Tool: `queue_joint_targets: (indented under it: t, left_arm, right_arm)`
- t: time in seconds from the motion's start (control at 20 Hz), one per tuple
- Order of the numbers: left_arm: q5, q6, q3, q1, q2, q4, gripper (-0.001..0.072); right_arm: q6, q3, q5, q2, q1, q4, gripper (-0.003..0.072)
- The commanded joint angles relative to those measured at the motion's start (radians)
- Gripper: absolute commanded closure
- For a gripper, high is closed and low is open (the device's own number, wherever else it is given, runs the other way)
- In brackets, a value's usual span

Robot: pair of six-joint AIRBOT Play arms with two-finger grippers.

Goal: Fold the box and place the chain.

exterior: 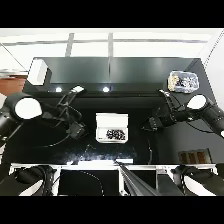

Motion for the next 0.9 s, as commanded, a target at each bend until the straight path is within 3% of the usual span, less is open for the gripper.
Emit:
queue_joint_targets:
  t: [0.0, 0.15, 0.2, 0.25, 0.4, 0.6, 0.85]
  left_arm:
    - [0.038, 0.481, -0.205, 0.260, 0.071, -0.388, 0.0135]
    - [0.107, 0.776, -0.346, 0.313, 0.037, -0.403, 0.0132]
    - [0.121, 0.887, -0.372, 0.308, 0.023, -0.415, 0.0089]
    - [0.127, 1.030, -0.388, 0.298, 0.010, -0.425, -0.0004]
    - [0.183, 1.311, -0.389, 0.256, -0.010, -0.425, -0.0004]
    - [0.336, 1.440, -0.385, 0.196, -0.070, -0.425, 0.0001]
    - [0.349, 1.506, -0.364, 0.097, -0.189, -0.431, 0.0006]
  right_arm:
    - [0.000, 0.000, -0.017, 0.001, 0.001, -0.003, -0.0012]
    - [0.001, 0.000, -0.024, 0.001, 0.001, -0.003, -0.0012]
    - [0.000, 0.000, -0.029, 0.001, 0.001, -0.003, -0.0012]
    - [0.001, 0.000, -0.032, 0.001, 0.001, -0.003, -0.0012]
    - [0.005, 0.000, -0.036, 0.001, 0.001, -0.003, -0.0012]
    - [0.005, 0.000, -0.040, 0.001, 0.001, -0.003, -0.0012]
    - [0.020, 0.000, -0.040, 0.001, 0.001, 0.000, -0.0012]
